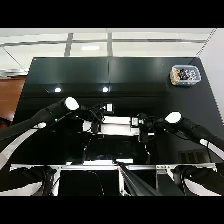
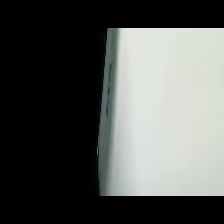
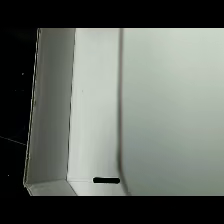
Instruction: Fold the box and place the chain.
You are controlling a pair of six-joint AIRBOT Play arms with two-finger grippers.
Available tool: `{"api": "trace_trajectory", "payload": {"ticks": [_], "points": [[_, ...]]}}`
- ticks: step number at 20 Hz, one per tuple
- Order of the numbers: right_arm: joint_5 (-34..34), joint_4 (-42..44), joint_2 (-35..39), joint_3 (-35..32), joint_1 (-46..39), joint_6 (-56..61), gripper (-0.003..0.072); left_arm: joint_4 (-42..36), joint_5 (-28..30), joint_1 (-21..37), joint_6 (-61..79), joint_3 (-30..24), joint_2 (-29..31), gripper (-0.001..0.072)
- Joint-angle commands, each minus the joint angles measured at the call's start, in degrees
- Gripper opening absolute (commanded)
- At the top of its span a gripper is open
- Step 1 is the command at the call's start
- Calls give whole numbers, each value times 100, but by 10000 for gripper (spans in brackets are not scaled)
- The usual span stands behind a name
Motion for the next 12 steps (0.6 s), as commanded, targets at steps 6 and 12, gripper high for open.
{"api": "trace_trajectory", "payload": {"ticks": [6, 12], "points": [[-66, -282, -168, 173, 81, 496, 685, 0, 28, 7, -2, 7, 0, 28], [-81, -422, -170, 173, 81, 721, 685, 0, 31, 7, -2, 7, 0, 28]]}}
